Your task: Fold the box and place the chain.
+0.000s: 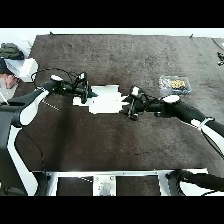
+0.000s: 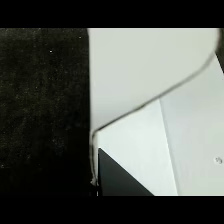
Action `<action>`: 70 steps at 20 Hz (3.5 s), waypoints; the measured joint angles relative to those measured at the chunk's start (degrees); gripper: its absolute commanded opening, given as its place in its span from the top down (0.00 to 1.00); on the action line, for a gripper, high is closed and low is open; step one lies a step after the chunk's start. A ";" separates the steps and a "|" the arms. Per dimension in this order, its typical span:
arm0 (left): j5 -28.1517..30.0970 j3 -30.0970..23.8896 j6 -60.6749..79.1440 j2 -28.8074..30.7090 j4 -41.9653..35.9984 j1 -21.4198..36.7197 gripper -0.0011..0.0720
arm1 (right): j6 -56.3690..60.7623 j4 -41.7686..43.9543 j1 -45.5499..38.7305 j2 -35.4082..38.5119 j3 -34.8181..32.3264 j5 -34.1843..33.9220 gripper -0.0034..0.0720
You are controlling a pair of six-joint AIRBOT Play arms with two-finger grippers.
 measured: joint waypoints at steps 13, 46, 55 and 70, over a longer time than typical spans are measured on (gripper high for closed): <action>0.09 -0.02 0.00 -0.02 0.17 0.00 0.97 | -0.76 -13.64 7.21 -8.81 6.78 -7.89 0.19; 0.15 -0.02 -0.02 -0.02 0.20 0.02 0.97 | 6.56 -16.76 0.07 -15.30 22.77 -0.96 0.17; 0.13 -0.02 -0.02 -0.02 0.20 0.02 0.97 | 8.70 -16.76 -2.21 -20.81 28.98 6.95 0.17; 0.09 -0.02 0.00 -0.02 0.24 0.07 0.97 | 10.45 -17.22 -2.82 -29.35 38.42 18.47 0.17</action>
